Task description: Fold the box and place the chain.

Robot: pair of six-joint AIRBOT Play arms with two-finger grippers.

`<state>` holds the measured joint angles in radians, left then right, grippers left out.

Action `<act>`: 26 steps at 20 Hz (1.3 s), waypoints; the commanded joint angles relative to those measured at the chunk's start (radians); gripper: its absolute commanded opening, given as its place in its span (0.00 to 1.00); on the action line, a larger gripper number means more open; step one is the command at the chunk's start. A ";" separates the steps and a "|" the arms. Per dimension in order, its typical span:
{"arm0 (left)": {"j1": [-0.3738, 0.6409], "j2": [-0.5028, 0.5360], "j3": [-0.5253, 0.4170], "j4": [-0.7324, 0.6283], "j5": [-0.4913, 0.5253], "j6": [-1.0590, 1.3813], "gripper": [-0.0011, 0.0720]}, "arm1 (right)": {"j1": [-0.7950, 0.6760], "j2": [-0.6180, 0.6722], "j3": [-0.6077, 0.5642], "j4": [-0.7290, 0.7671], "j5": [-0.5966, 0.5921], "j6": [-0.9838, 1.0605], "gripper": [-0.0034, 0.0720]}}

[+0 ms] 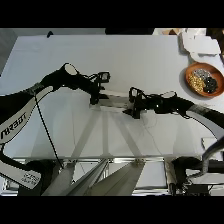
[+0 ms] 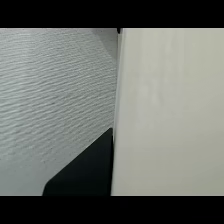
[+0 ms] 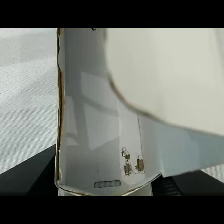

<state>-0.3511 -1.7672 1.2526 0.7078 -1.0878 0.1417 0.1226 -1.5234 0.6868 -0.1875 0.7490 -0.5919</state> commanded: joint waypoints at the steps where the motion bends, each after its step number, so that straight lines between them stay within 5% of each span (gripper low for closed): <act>1: 0.000 -0.001 0.000 0.000 0.018 0.000 0.03 | 0.001 0.000 0.001 0.000 0.000 0.000 0.65; 6: 0.000 0.000 0.000 0.000 -0.003 0.000 0.07 | 0.001 0.000 0.001 0.000 0.000 0.000 0.65; 12: 0.019 0.017 0.000 0.004 -0.040 -0.055 0.50 | 0.001 0.000 0.001 0.001 0.000 0.000 0.65; 19: 0.111 0.167 0.000 0.151 -0.118 -0.148 0.50 | 0.001 0.000 0.001 0.000 0.000 0.000 0.65; 23: 0.125 0.270 0.000 0.266 -0.207 -0.260 0.42 | 0.001 0.000 0.001 0.001 0.000 0.000 0.65; 25: 0.117 0.300 -0.010 0.268 -0.278 -0.341 0.07 | 0.001 0.000 0.001 0.000 0.000 0.000 0.65; 26: 0.106 0.305 -0.016 0.266 -0.313 -0.349 0.02 | 0.001 0.000 0.001 0.000 0.000 0.000 0.65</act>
<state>-0.2379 -1.5043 1.2453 0.9348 -1.3029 -0.1181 0.1234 -1.5234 0.6872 -0.1871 0.7490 -0.5919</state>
